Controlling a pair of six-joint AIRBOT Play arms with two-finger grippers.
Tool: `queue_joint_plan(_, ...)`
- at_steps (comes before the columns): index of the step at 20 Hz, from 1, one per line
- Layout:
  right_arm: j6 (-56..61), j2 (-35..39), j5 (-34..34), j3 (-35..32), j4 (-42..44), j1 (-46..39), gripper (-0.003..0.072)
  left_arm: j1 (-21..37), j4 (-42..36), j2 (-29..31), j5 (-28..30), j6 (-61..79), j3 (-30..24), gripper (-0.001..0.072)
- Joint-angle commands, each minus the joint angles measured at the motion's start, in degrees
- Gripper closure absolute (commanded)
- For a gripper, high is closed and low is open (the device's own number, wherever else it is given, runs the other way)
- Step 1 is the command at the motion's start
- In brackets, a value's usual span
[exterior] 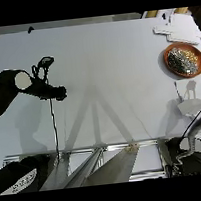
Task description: Fold the box and place the chain.
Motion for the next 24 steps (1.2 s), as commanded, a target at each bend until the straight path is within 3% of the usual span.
queue_joint_plan(1, 0.46, -2.14, -5.05, 0.07, -1.20, -0.39, 0.0171, 0.04, 0.02, 0.04, 0.00, 0.00, -0.02, 0.0205)
queue_joint_plan(5, 0.52, -4.74, -1.55, 0.07, -1.16, -0.39, 0.0305, 0.04, 0.02, 0.04, 0.02, 0.00, -0.02, 0.0205)
queue_joint_plan(8, 0.50, -5.97, 7.34, 0.09, -0.98, -0.33, 0.0651, 0.04, 0.02, 0.04, 0.02, 0.00, -0.02, 0.0205)
queue_joint_plan(12, 0.48, -2.03, 14.03, 0.09, 2.99, 2.73, 0.0666, 0.04, 0.02, 0.04, 0.00, 0.00, -0.02, 0.0205)
queue_joint_plan(20, -0.81, 13.77, 14.10, -1.81, 31.45, 26.56, 0.0667, 0.04, 0.02, 0.04, 0.02, 0.00, -0.02, 0.0205)
queue_joint_plan(24, 1.01, 19.06, 5.90, -8.41, 44.68, 39.63, 0.0667, 0.04, 0.02, 0.04, 0.02, 0.00, -0.02, 0.0205)
